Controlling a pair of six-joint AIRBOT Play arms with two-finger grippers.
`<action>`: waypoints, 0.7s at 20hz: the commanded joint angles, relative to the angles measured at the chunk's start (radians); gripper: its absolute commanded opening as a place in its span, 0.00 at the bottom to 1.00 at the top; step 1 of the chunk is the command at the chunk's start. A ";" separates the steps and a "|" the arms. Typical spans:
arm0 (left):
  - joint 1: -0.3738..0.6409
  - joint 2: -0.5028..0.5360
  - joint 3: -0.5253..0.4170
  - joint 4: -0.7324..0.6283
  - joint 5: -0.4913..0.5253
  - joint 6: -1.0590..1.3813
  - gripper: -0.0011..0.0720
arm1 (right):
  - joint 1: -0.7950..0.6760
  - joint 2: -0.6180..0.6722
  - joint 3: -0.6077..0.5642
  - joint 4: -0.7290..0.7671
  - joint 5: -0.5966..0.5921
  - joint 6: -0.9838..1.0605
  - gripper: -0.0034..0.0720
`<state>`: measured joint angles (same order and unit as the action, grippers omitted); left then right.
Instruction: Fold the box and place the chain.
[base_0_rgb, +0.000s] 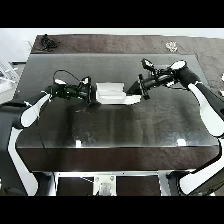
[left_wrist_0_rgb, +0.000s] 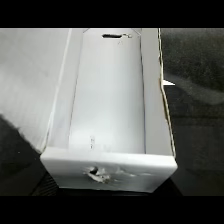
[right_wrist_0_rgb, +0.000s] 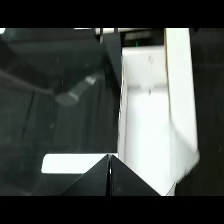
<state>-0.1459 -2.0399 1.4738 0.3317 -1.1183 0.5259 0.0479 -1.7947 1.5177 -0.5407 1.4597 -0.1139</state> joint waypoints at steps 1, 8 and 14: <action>0.000 0.000 0.000 0.000 -0.001 -0.002 0.52 | 0.042 -0.001 0.000 0.088 -0.183 0.006 0.06; 0.000 0.000 0.000 0.000 -0.001 -0.002 0.52 | 0.076 -0.042 0.001 0.084 -0.531 0.026 0.06; 0.000 0.000 0.000 0.000 -0.001 -0.002 0.52 | 0.098 -0.125 0.001 -0.033 -0.562 0.029 0.06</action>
<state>-0.1459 -2.0399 1.4738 0.3321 -1.1194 0.5228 0.1333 -1.8885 1.5177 -0.4938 0.9249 -0.0883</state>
